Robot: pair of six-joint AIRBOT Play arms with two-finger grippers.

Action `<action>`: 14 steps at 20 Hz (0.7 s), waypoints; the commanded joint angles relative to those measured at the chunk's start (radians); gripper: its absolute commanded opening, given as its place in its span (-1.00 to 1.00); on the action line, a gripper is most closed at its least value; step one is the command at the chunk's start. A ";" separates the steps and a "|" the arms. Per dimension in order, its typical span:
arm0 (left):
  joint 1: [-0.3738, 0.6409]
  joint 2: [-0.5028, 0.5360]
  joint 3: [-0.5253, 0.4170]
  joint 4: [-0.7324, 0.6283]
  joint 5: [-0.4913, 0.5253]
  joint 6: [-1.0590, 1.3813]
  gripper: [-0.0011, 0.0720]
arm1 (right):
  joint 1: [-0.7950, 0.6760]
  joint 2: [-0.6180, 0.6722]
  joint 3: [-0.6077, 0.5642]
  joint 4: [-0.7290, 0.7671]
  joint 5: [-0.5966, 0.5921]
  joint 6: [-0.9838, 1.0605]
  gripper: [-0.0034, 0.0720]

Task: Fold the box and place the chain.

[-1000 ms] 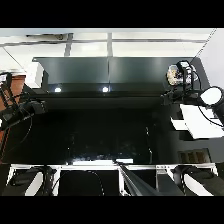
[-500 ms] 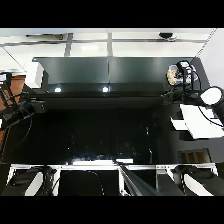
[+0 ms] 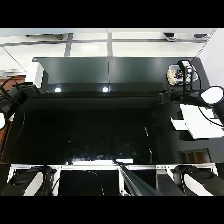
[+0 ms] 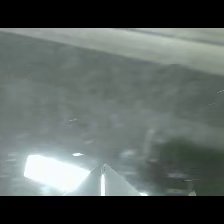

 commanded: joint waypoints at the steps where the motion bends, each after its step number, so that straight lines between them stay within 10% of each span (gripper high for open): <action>1: 0.000 -0.007 0.000 -0.157 -0.034 -0.003 -0.91 | 0.012 -0.001 0.000 0.097 0.051 -0.001 -0.87; 8: 0.000 -0.007 0.000 -0.318 -0.430 -0.002 -0.91 | 0.014 -0.002 0.000 0.082 0.121 -0.002 -0.42; 10: 0.001 -0.007 -0.001 -0.317 -0.424 0.001 -0.91 | 0.014 -0.006 0.000 0.020 0.125 0.037 0.63; 13: 0.000 -0.007 -0.001 -0.315 -0.413 0.001 -0.88 | 0.008 -0.012 0.000 -0.106 0.164 0.119 1.00; 14: 0.000 -0.009 -0.001 -0.315 -0.414 0.001 -0.35 | -0.003 -0.013 0.000 -0.135 0.186 0.122 1.00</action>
